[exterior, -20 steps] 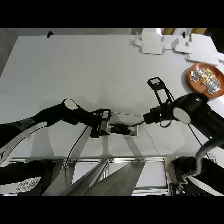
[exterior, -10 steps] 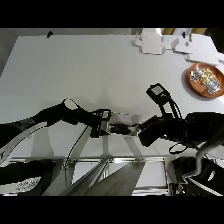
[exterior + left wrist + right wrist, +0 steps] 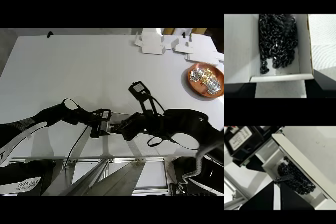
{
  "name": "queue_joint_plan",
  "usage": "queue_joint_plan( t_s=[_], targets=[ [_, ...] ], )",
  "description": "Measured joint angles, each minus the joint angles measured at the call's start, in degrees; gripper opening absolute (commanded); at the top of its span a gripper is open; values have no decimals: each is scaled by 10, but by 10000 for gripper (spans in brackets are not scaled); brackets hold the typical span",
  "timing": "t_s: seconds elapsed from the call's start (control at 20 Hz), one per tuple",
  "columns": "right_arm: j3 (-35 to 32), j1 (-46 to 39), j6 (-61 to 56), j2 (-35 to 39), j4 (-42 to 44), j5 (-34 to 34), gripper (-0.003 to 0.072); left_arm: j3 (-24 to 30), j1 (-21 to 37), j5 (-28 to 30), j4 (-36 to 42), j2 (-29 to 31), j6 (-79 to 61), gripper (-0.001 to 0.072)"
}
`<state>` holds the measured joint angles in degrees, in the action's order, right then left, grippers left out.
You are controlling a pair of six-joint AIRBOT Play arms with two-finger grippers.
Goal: Fold the box and place the chain.
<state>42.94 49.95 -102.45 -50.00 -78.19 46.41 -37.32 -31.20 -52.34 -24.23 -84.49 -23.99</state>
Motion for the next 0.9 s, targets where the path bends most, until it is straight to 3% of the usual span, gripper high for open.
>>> queue_joint_plan(
  t_s=[0.15,0.2,0.25,0.3,0.35,0.4,0.65,0.9],
  targets=[
    [10,-2,22,-24,2,-3,385,0,0,0,0,0,0,272],
    [20,-5,37,-28,3,0,402,0,0,0,0,0,0,272],
    [34,-10,58,-32,5,7,390,0,0,0,0,0,0,272],
    [48,-18,82,-35,7,15,313,0,0,0,0,0,0,272],
    [63,-28,108,-38,10,21,136,0,0,0,0,0,0,272],
    [74,-39,132,-41,11,24,21,0,0,0,0,0,0,272],
    [96,-100,241,-92,10,34,20,0,0,0,0,0,0,272],
    [68,-96,326,-140,10,36,20,0,0,0,0,0,0,272]
  ],
)
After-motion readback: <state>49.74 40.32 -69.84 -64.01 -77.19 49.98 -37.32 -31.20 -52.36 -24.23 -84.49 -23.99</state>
